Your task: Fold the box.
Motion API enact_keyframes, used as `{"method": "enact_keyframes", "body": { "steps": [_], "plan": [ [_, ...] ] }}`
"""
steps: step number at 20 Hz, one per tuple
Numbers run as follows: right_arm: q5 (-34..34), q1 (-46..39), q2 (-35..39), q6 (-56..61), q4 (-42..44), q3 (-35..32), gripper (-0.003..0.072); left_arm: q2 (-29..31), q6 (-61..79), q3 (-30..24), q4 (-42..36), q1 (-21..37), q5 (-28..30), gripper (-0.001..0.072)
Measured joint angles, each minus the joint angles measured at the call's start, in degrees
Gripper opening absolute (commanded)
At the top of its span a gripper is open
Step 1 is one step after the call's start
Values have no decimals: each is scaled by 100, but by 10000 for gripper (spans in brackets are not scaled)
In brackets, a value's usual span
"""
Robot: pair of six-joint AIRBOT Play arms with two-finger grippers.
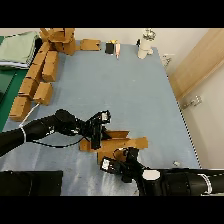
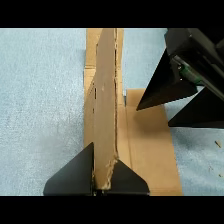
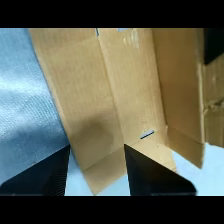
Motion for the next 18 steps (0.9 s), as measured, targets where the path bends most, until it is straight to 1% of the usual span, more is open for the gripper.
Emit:
{"method": "enact_keyframes", "body": {
  "steps": [4, 7, 12, 17, 18],
  "plan": [
    [-63, -9, -55, 208, -428, 0, 503, 0, 0, 0, 0, 0, 0, 12],
    [-116, -42, -63, 391, -595, 57, 503, 0, 0, 0, 0, 0, -2, 12],
    [-140, -55, -66, 627, -476, 299, 504, 0, 0, -2, 0, 0, -2, 12],
    [-136, -144, -83, 686, -426, 354, 508, 0, 0, 0, -2, 0, -2, 12],
    [-133, -243, -92, 695, -463, 337, 561, 0, 0, -2, -2, 0, -2, 12]
  ]
}}
